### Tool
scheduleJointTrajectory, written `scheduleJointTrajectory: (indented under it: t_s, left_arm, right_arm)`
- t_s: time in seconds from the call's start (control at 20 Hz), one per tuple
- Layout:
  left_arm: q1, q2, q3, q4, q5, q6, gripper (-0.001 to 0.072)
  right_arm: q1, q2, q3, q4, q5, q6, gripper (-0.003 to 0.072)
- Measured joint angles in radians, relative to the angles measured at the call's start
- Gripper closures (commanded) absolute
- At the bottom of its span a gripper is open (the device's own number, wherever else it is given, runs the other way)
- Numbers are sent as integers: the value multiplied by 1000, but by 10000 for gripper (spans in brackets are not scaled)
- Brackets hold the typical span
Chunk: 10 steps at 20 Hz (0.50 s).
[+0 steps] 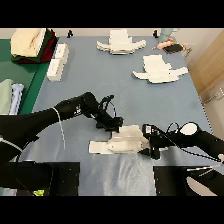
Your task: Fold the box.
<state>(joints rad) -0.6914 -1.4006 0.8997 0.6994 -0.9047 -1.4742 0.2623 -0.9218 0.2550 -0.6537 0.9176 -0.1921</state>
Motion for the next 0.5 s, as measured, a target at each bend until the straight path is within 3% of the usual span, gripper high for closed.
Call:
scheduleJointTrajectory:
  t_s: [0.2,0.5]
  left_arm:
    - [34,144,6,31,-2,68,689]
    - [85,447,-34,230,-23,119,689]
  right_arm:
    - [0,0,0,0,0,0,179]
    - [0,0,0,0,0,0,179]
